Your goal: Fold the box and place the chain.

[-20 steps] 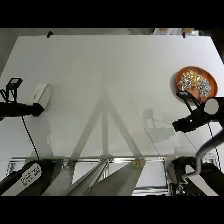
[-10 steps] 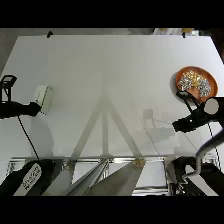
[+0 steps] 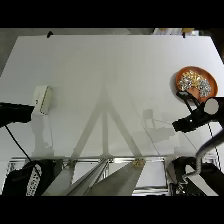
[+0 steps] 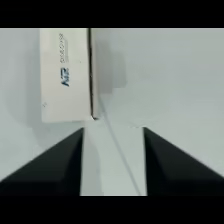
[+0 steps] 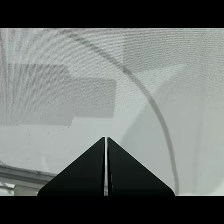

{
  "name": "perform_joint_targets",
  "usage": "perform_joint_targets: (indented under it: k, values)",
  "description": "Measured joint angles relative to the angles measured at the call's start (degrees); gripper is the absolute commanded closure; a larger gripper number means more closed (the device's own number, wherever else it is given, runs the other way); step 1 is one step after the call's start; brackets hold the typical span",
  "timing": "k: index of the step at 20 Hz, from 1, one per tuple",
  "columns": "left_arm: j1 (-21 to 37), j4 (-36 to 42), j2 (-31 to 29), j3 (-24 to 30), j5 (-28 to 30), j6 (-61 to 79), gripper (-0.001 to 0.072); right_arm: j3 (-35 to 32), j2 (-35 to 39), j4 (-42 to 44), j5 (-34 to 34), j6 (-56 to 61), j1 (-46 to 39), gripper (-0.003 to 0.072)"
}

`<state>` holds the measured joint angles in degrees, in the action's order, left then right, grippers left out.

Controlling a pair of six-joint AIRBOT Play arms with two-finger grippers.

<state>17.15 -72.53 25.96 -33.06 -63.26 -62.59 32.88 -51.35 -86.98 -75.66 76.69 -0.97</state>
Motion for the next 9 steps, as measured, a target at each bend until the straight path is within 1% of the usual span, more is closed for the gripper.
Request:
perform_joint_targets:
  k: [2, 4, 9]
  values:
    - [-0.87, -0.33, -1.22, 0.00, -2.34, -1.53, 0.0385, 0.00, 0.00, 0.00, 0.00, -0.02, 0.00, 0.0668]
    - [-2.25, -0.63, -1.86, 0.00, -3.52, -2.21, 0.0357, 0.00, 0.00, 0.00, 0.02, -0.02, 0.00, 0.0668]
    - [-4.79, -1.68, -2.40, 0.00, -4.61, -3.04, 0.0355, 0.00, 0.00, 0.00, 0.02, -0.02, 0.00, 0.0668]
